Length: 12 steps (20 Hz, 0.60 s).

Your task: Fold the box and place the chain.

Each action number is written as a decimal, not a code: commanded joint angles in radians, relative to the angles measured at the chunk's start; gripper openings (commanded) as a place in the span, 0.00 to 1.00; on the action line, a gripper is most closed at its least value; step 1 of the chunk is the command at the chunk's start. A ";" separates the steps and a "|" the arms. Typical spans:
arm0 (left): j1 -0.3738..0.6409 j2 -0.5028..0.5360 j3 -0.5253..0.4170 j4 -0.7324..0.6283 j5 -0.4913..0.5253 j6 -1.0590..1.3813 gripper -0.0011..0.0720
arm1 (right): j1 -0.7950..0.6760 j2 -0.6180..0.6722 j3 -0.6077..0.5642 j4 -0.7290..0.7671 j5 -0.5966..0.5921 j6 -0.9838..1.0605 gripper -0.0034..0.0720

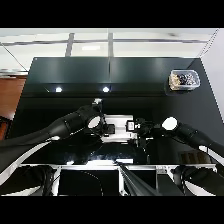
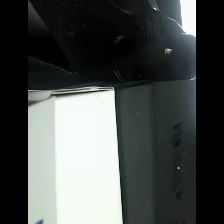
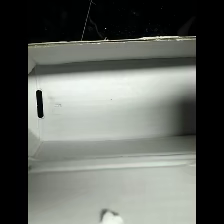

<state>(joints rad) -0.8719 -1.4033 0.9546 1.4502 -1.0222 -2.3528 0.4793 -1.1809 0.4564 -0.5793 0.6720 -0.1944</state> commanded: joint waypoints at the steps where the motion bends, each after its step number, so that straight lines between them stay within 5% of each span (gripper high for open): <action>1: 0.000 -0.014 0.013 0.003 -0.015 -0.009 0.45 | 0.001 0.000 0.000 0.000 0.000 0.000 0.60; 2: 0.000 -0.014 0.013 0.003 -0.016 -0.008 0.37 | 0.001 0.000 0.000 0.000 0.000 0.000 0.60; 6: 0.000 -0.015 0.013 0.003 -0.030 -0.012 0.37 | 0.001 0.000 0.000 0.000 0.000 0.000 0.60; 10: 0.000 -0.015 0.013 0.003 -0.031 -0.010 0.05 | 0.001 0.000 0.000 0.000 0.000 0.000 0.60; 12: 0.000 -0.015 0.014 0.003 -0.035 -0.008 0.05 | 0.001 0.000 0.000 0.000 0.000 0.000 0.60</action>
<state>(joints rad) -0.8719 -1.4178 0.9672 1.4544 -1.0496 -2.3661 0.4793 -1.1809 0.4564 -0.5793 0.6716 -0.1947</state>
